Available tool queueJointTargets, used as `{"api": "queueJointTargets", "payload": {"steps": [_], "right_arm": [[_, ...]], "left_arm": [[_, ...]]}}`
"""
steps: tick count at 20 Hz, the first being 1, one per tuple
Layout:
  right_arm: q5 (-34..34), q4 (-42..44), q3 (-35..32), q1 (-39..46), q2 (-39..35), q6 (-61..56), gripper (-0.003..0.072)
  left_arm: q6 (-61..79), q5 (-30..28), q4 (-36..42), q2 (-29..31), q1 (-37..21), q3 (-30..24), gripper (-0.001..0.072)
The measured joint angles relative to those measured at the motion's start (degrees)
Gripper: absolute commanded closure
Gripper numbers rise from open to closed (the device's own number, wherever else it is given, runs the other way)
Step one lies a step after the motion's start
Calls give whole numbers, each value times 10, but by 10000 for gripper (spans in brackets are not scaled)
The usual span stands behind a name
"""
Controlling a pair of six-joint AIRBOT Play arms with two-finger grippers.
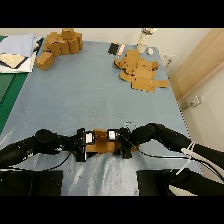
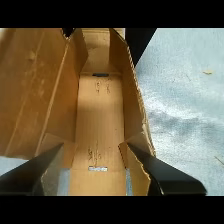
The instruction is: Fold the box.
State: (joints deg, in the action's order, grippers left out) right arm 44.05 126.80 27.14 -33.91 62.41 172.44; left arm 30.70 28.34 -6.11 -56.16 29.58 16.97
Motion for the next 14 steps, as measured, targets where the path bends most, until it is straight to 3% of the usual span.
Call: {"api": "queueJointTargets", "payload": {"steps": [1, 2, 3, 4, 9, 12, 14], "right_arm": [[0, 0, 0, 0, 0, 0, 168], [0, 0, 0, 0, 0, 0, 168], [0, 0, 0, 0, 0, 0, 168], [0, 0, 0, 0, 0, 0, 168], [0, 0, 0, 0, 0, 0, 168], [0, 0, 0, 0, 0, 0, 168], [0, 0, 0, 0, 0, 0, 168]], "left_arm": [[1, 0, 1, 0, 0, 0, 65], [2, 0, 2, 0, 1, 0, 299], [2, 0, 2, 0, 1, 0, 612], [-2, -1, 3, 0, 1, 0, 697], [-159, -59, -41, 44, -1, 0, 697], [-394, -59, -135, 126, -18, 0, 698], [-602, -26, -240, 190, -41, 0, 699]]}}
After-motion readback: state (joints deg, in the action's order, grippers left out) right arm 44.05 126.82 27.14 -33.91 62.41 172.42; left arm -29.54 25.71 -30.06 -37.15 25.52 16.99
